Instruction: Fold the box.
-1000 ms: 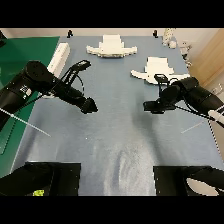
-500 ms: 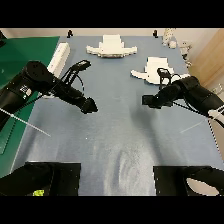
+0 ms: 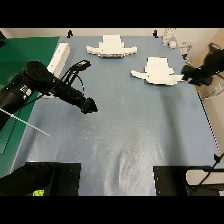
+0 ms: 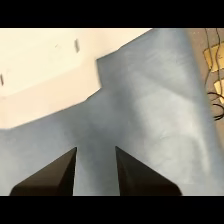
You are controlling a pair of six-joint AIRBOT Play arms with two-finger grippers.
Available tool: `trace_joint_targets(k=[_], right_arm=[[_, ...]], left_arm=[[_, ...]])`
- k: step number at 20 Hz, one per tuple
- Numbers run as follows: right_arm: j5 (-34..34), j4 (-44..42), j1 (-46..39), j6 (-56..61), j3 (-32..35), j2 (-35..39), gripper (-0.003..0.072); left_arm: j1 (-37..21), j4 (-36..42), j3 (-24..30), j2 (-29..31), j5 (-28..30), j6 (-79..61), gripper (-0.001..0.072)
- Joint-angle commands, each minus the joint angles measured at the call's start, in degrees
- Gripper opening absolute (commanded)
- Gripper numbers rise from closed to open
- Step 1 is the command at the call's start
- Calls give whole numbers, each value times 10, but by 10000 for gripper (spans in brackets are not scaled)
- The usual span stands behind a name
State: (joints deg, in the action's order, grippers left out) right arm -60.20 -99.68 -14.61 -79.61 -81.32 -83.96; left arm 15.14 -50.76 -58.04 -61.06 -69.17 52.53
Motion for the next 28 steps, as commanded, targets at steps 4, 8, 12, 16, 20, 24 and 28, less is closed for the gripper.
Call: trace_joint_targets(k=[4, 8, 12, 16, 20, 24, 28], right_arm=[[-61, -204, -174, -168, -229, -219, 407], [-60, -269, -175, -191, -307, -320, 406], [-58, -334, -167, -194, -375, -403, 406], [-44, -354, -167, -205, -375, -431, 406], [-54, -390, -165, -227, -375, -432, 399], [-83, -431, -162, -254, -377, -432, 350], [-114, -448, -154, -276, -386, -430, 21]], left_arm=[[0, 0, 0, 0, 0, 0, 691], [0, 0, 0, 0, 0, 0, 691], [0, 0, 0, 0, 0, 0, 692], [0, 0, 0, 0, 0, 0, 691], [0, 0, 0, 0, 0, 0, 691], [0, 0, 0, 0, 0, 0, 691], [0, 0, 0, 0, 0, 0, 691]])
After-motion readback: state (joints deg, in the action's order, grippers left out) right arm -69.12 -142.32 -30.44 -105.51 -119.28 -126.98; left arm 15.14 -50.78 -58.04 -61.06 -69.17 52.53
